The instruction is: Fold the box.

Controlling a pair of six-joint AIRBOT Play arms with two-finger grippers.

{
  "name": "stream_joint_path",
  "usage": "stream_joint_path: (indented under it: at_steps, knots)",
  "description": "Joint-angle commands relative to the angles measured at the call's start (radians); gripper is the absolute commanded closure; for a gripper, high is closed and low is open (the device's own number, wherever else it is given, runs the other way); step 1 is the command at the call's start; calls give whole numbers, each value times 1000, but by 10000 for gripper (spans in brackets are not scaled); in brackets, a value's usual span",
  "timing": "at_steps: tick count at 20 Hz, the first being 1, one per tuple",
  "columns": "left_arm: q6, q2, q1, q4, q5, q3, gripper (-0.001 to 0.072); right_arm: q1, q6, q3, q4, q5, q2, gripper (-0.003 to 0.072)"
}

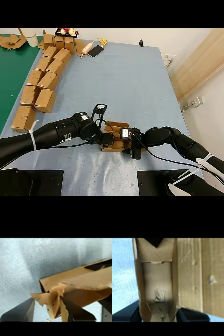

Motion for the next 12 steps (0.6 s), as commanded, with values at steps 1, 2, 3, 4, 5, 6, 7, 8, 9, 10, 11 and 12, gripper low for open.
stream_joint_path:
  at_steps: [1, 2, 3, 4, 5, 6, 7, 8, 9, 10, 11, 12]
  knots:
    - [-41, -30, -37, 61, -46, 31, 240, 0, 0, 1, 0, 0, 0, 184]
    - [-41, -38, -47, 66, -43, 34, 240, 0, 0, 1, 0, 0, 0, 185]
    - [-42, -48, -55, 74, -44, 39, 240, 0, 0, 1, 0, 0, 0, 185]
    - [-42, -62, -61, 81, -44, 43, 240, 0, 0, 1, 0, 0, 0, 184]
    - [-41, -77, -67, 82, -44, 49, 240, 0, 0, 1, 0, 0, 1, 185]
    - [-41, -93, -68, 83, -44, 57, 240, 0, 0, 1, 0, 0, 0, 184]
    - [-41, -109, -72, 89, -45, 70, 241, 0, 0, 1, 0, 0, 0, 185]
    - [-41, -124, -74, 92, -48, 85, 240, 0, 0, 1, 0, 0, 0, 184]
    - [-46, -137, -77, 106, -56, 99, 241, 0, 0, 1, 0, 0, 0, 185]
    - [-72, -150, -80, 134, -78, 113, 241, 0, 0, 1, 0, 0, 0, 184]
    - [-108, -163, -84, 168, -111, 125, 241, 0, 0, 1, 0, 0, 0, 185]
    - [-142, -173, -89, 195, -138, 134, 241, 0, 0, 1, 0, 0, 0, 184]
